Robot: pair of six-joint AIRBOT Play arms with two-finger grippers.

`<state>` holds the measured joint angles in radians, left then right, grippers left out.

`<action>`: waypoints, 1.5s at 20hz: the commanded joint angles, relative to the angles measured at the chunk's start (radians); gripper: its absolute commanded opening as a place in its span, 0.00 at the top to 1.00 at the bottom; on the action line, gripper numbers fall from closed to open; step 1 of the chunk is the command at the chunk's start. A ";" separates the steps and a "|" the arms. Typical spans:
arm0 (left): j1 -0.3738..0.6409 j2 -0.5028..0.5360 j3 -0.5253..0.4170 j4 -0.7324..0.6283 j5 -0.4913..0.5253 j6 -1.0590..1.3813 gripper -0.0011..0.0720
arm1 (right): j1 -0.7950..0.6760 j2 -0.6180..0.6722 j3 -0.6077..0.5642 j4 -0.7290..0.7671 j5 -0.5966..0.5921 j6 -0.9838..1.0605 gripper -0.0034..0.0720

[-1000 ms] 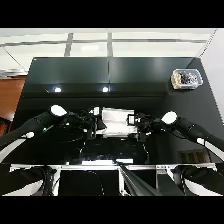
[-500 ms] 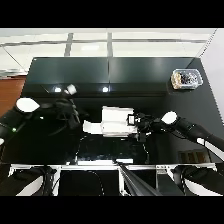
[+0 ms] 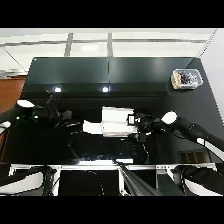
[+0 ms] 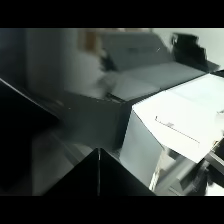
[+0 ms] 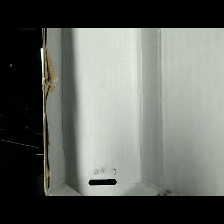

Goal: Fold the box and place the chain.

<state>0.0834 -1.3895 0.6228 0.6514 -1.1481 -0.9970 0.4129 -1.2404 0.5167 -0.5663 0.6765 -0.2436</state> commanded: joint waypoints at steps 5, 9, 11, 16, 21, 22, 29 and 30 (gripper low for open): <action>-0.178 -0.102 0.012 -0.163 -0.034 0.089 0.96 | 0.001 0.000 0.000 0.000 0.000 0.000 0.87; -0.187 -0.102 0.049 -0.158 -0.044 0.096 0.96 | 0.001 0.000 0.000 0.001 0.000 0.000 0.88; -0.189 -0.102 0.060 -0.158 -0.047 0.096 0.96 | 0.001 0.000 0.000 0.000 0.000 0.000 0.88; -0.191 -0.102 0.063 -0.162 -0.060 0.096 0.96 | 0.001 0.000 0.000 0.000 0.000 0.000 0.87; -0.193 -0.102 0.063 -0.156 -0.065 0.098 0.95 | 0.001 0.000 0.000 0.000 0.000 0.000 0.87; -0.195 -0.102 0.067 -0.158 -0.069 0.111 0.87 | 0.001 0.000 0.000 0.000 0.000 0.000 0.87; -0.281 -0.102 0.180 -0.112 -0.125 0.132 0.12 | 0.001 0.000 0.000 0.000 0.000 0.000 0.88; -0.306 -0.102 0.201 -0.080 -0.122 0.114 0.12 | 0.001 0.000 0.000 0.000 0.000 0.000 0.87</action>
<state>-0.1745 -1.4914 0.7750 0.5171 -1.2648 -0.8707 0.4129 -1.2400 0.5167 -0.5659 0.6765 -0.2436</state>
